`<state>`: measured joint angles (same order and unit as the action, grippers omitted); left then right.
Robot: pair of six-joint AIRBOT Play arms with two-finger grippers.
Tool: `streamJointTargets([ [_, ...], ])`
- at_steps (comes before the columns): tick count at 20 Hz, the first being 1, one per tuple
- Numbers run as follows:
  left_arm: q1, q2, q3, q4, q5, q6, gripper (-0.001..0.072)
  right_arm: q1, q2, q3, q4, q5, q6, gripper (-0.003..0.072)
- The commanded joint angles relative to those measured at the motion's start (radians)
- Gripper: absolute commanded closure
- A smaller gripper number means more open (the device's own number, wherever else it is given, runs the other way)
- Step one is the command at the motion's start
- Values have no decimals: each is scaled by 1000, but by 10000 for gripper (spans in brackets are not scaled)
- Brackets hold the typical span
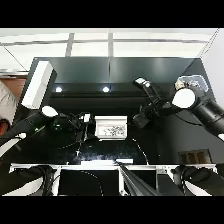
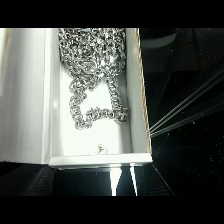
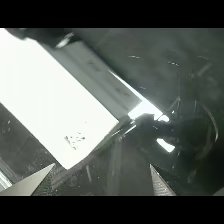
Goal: Fold the box and place the chain.
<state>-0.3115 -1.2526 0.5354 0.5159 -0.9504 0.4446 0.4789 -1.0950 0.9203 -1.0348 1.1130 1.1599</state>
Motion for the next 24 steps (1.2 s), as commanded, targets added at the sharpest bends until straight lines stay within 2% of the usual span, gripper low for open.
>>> streamJointTargets([
  [1,0,-1,1,0,1,0,225,46,-23,-8,36,-20,-142,-28],
  [3,0,-1,1,0,1,0,225,31,-23,16,64,-7,-143,10],
  [8,0,-1,1,0,1,0,225,-58,-34,88,266,-37,-235,10],
  [14,0,-1,1,0,1,0,225,-57,-208,88,283,-97,-359,9],
  [18,0,-1,1,0,1,0,225,-47,-248,88,258,-37,-607,10],
  [20,0,-1,1,0,1,0,225,-47,-246,88,273,47,-711,10],
  [24,0,-1,1,0,1,0,225,-27,-218,88,278,91,-724,10],
])
